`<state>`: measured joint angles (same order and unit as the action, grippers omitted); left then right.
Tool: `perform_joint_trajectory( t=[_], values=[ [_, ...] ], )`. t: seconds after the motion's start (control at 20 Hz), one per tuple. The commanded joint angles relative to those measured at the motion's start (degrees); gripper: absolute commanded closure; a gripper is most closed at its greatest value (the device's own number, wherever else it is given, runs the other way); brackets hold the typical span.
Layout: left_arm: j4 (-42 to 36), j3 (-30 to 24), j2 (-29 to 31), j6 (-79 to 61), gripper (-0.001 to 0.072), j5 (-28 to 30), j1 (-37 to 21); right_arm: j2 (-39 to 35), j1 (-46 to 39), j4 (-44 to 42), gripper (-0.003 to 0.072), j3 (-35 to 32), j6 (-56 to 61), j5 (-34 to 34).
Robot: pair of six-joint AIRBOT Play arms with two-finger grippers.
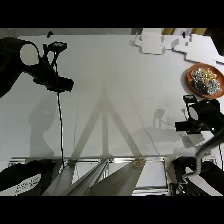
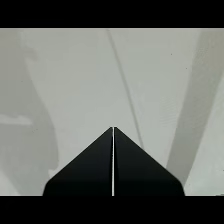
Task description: Fold the box and place the chain.
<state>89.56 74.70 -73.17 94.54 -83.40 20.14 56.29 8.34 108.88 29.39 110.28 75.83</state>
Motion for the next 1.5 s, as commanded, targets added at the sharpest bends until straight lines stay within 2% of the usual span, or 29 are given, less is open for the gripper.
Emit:
perform_joint_trajectory(
  t=[0.0, 0.35, 0.45, 0.55, 0.7, 0.8, 0.95, 1.05, 1.15, 1.2, 1.25, 1.3, 1.35, 1.45],
  values=[
    [0.0, 0.0, 0.0, 0.0, 0.0697, 0.0, 0.0, 0.0, 0.0, 0.0, 0.0670, 0.0, 0.0, 0.0],
    [0.0, 0.0, 0.0, 0.0, 0.0697, 0.0, 0.0, 0.0, 0.0, 0.0, 0.0671, 0.0, 0.0, -0.4],
    [0.0, 0.0, 0.0, 0.0, 0.0697, 0.0, 0.0, 0.0, 0.0, -0.1, 0.0670, 0.0, 0.7, -4.2],
    [0.0, 0.0, 0.0, 0.0, 0.0697, 0.0, 0.0, 0.0, 0.0, 0.1, 0.0671, 1.3, 0.0, -2.8],
    [0.0, 0.0, 0.0, 0.0, 0.0697, 0.0, 0.0, 0.0, 0.0, 2.6, 0.0669, 7.9, -11.0, 4.3],
    [0.0, 0.0, 0.0, 0.0, 0.0697, 0.0, 0.0, -0.1, 0.0, 6.5, 0.0670, 11.6, -19.6, 5.1],
    [0.0, 0.0, 0.0, 0.0, 0.0697, 0.0, 0.0, -0.1, -3.1, 17.1, 0.0672, 12.9, -20.8, -0.9],
    [0.0, 0.0, 0.0, 0.0, 0.0697, 0.0, 0.0, 0.3, -10.8, 19.7, 0.0672, 12.9, -22.4, -9.0],
    [0.0, 0.0, 0.0, 0.0, 0.0697, 0.0, 0.0, 1.4, -20.6, 21.2, 0.0671, 12.9, -26.5, -11.8],
    [0.0, 0.0, 0.0, 0.0, 0.0697, 0.0, 0.0, 2.1, -25.7, 21.1, 0.0640, 12.9, -26.7, -13.3],
    [0.0, 0.0, 0.0, 0.0, 0.0697, 0.0, 0.0, 3.5, -30.1, 20.6, 0.0404, 12.9, -26.8, -14.8],
    [0.0, 0.0, 0.0, 0.0, 0.0697, 0.0, 0.0, 5.2, -32.9, 20.7, 0.0112, 12.9, -26.8, -15.3],
    [0.0, 0.0, 0.0, 0.0, 0.0697, 0.0, 0.0, 7.4, -35.1, 21.6, 0.0097, 13.0, -27.3, -15.2],
    [0.0, 0.0, 0.0, 0.0, 0.0697, 0.0, 0.0, 10.4, -37.6, 24.0, 0.0154, 13.2, -28.5, -15.1]
  ],
)
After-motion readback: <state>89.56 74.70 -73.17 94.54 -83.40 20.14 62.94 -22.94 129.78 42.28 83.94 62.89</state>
